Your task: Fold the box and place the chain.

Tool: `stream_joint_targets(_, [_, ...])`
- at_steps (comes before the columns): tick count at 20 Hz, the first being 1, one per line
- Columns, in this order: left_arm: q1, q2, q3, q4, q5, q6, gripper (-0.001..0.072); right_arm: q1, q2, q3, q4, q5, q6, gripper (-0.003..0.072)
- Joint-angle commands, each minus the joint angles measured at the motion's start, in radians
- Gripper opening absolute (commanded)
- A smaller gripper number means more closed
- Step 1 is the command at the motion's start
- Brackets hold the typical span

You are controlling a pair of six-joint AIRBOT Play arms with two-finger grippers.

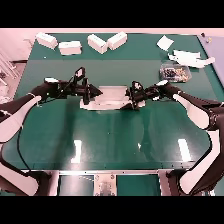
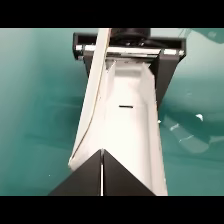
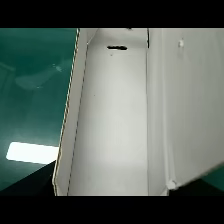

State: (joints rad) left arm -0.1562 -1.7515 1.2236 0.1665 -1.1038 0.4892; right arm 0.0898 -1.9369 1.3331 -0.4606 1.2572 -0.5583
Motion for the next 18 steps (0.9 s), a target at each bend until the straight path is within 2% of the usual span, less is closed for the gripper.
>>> stream_joint_targets(1, [-0.009, -0.021, 0.013, -0.021, 0.041, 0.026, 0.0023, 0.0, 0.0, 0.0, 0.0, 0.001, 0.0, 0.0569])
stream_joint_targets(6, [-0.01, -0.056, 0.057, -0.058, 0.053, 0.036, 0.0024, 0.0, 0.0, 0.0, 0.0, 0.001, 0.0, 0.0569])
stream_joint_targets(11, [-0.01, -0.061, 0.058, -0.059, 0.078, 0.043, 0.0024, 0.0, 0.0, 0.0, 0.0, 0.001, 0.0, 0.0569])
stream_joint_targets(18, [-0.024, -0.114, 0.058, -0.052, 0.179, -0.014, 0.0025, 0.0, 0.0, 0.0, 0.0, 0.001, 0.0, 0.0569])
